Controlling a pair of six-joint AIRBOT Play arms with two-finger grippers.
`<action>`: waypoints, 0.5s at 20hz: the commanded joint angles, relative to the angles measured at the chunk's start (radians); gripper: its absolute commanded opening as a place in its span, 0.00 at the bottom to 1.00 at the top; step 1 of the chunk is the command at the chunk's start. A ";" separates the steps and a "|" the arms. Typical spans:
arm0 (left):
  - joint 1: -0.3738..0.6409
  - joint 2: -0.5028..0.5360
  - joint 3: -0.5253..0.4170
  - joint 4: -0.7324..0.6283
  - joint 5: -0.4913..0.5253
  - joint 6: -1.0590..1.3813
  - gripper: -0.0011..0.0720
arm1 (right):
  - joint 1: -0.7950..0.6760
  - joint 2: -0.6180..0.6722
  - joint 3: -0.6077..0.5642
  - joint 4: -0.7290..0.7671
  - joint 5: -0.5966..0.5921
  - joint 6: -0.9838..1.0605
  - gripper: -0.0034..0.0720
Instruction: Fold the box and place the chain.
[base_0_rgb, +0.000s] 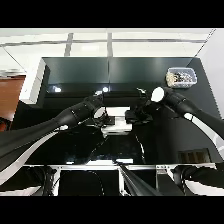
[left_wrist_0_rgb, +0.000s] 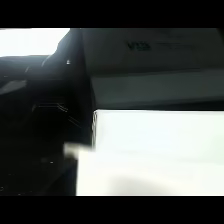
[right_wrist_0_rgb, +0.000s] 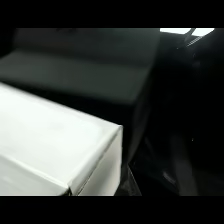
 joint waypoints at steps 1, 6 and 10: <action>-0.001 0.000 0.001 -0.009 0.024 0.004 0.05 | 0.065 -0.001 0.005 -0.090 -0.028 0.090 0.52; -0.001 0.000 0.001 -0.009 0.023 0.004 0.05 | 0.028 0.043 0.011 -0.085 0.027 -0.002 0.52; 0.000 0.000 0.001 -0.008 0.024 0.004 0.05 | -0.019 0.113 0.011 -0.087 0.074 -0.069 0.52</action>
